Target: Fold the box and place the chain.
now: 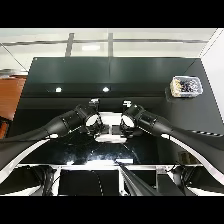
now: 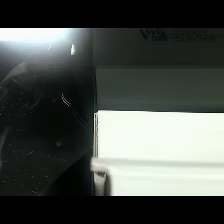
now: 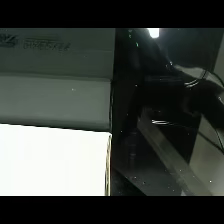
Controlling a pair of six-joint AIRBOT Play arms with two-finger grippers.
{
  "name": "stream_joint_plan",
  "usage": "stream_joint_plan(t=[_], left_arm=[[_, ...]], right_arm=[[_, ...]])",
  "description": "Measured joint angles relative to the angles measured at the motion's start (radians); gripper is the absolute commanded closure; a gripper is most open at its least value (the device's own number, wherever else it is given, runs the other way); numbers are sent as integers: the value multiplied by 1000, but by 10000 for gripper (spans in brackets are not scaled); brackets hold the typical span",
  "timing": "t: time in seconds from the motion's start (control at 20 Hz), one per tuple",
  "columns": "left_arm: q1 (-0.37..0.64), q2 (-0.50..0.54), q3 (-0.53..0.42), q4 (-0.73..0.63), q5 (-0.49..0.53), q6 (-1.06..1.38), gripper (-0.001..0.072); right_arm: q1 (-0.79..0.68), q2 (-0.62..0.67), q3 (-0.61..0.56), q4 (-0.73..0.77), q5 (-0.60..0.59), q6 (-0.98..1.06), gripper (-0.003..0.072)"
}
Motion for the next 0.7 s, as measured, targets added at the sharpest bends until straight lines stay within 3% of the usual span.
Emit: stream_joint_plan(t=[0.05, 0.1, 0.15, 0.2, 0.5, 0.55, 0.6, 0.7], left_arm=[[0, 0, 0, 1, -1, 0, 679], [0, 0, 0, 2, -1, 1, 679], [0, 0, 0, 3, -2, 3, 679], [0, 0, 0, 3, -1, 4, 679], [0, 0, 0, 0, 1, 3, 679], [0, 0, 0, -1, 1, 3, 679], [0, 0, 0, -1, 1, 3, 679], [0, 0, 0, -1, 2, 0, 679]], right_arm=[[0, 0, 0, 3, -7, -2, 655], [0, 0, 0, 8, -13, -2, 554], [0, 0, 0, 13, -18, -6, 366], [0, 0, 1, 21, -32, -7, 360], [-1, 0, 1, 21, -13, -3, 384], [-1, 0, 1, 20, -10, -3, 478], [-1, 0, 1, 20, -10, -3, 619], [-1, 0, 1, 16, -1, 1, 619]])
